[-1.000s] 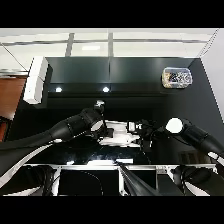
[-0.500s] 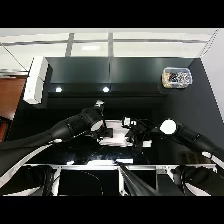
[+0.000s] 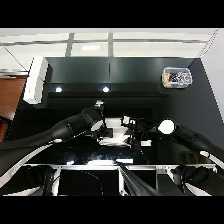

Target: Fold the box and place the chain.

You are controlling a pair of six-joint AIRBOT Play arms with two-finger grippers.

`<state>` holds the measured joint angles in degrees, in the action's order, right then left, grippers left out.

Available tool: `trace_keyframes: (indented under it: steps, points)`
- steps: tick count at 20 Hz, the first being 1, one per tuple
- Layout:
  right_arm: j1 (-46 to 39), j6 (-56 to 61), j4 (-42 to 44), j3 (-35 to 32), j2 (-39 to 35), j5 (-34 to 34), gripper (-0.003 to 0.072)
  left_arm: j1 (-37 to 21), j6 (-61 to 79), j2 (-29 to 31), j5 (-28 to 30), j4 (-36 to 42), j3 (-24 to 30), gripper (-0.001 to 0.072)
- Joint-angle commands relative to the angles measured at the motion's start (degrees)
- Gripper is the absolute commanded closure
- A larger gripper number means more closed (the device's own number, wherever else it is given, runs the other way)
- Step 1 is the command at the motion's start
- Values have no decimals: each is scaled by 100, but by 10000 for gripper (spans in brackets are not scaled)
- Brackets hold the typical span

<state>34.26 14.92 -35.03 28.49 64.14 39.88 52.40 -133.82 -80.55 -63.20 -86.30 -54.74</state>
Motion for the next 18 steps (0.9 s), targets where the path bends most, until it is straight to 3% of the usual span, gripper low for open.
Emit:
trace_keyframes:
  steps: [1, 2, 3, 4, 7, 10, 12, 15, 18]
  points:
    - [2, 81, 11, 0, 4, -13, 441, 2, 7, -2, 2, 2, 0, 681]
    - [2, 96, 52, 0, 4, -11, 300, 2, 7, -2, 2, 2, 0, 682]
    - [0, 125, 42, 4, -2, 17, 576, 2, 7, -2, 2, 2, 0, 681]
    - [-26, 188, 4, 22, -22, 79, 666, 2, 4, -2, 11, 7, 0, 681]
    - [-535, 1633, -470, 201, -348, 977, 669, 2, 7, -2, 2, 4, 0, 681]
    - [-1941, 3773, -1620, 273, -1058, 2315, 669, 2, 7, -2, 9, 2, 0, 681]
    - [-3436, 4929, -1902, 155, -1165, 2555, 668, 2, 7, -2, 15, 2, 0, 682]
    - [-5276, 5877, -1534, -417, -1113, 2583, 669, 2, 7, -2, 15, 4, 0, 682]
    - [-5276, 5956, -1268, -925, -758, 2815, 669, 2, 7, -2, 9, 4, 0, 681]
